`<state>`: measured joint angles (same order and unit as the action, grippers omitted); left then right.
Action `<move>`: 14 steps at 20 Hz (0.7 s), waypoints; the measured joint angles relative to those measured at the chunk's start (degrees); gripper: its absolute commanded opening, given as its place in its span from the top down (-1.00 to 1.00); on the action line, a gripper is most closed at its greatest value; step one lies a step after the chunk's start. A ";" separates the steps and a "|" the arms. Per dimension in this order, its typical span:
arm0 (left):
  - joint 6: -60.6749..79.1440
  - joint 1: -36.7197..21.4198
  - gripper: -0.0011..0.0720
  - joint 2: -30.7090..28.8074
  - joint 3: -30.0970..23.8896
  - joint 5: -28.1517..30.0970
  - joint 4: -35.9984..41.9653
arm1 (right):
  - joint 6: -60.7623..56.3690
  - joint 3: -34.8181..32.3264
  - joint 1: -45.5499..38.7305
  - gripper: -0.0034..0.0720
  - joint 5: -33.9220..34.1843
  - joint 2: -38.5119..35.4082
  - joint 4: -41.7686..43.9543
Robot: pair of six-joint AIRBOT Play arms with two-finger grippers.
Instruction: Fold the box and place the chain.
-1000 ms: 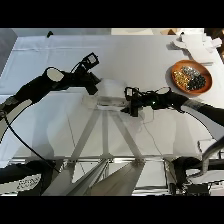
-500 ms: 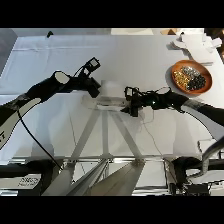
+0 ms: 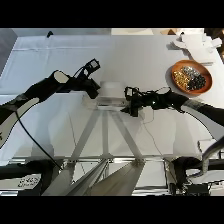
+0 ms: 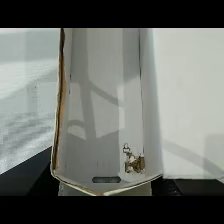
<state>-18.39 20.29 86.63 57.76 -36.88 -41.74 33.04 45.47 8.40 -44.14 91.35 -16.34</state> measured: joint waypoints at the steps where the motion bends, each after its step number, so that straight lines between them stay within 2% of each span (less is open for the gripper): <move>1: 0.00 -0.22 0.95 -1.25 0.00 -1.05 -0.68 | 0.02 0.00 0.00 -0.16 0.00 0.00 -0.04; 5: -0.70 -1.64 0.95 -4.96 0.00 -9.73 -5.53 | 0.04 0.02 0.02 -0.16 0.00 0.00 0.00; 10: -2.21 -2.75 0.91 -6.40 0.00 -18.80 -13.70 | 0.00 0.02 0.02 -0.16 -0.04 0.00 0.02; 11: -2.21 -2.82 0.62 -6.51 0.00 -19.45 -14.56 | -0.02 0.02 0.02 -0.16 -0.02 0.00 0.02; 12: -2.19 -2.84 0.13 -6.54 0.00 -19.93 -15.30 | -0.02 0.02 0.02 -0.16 -0.04 0.00 0.02; 13: -1.86 -2.93 -0.25 -6.54 0.00 -20.06 -15.74 | -0.02 0.02 0.02 -0.16 -0.04 0.00 0.02; 14: -0.90 -3.21 -0.28 -6.49 0.00 -20.00 -16.04 | -0.02 0.02 0.02 -0.16 -0.04 0.00 0.02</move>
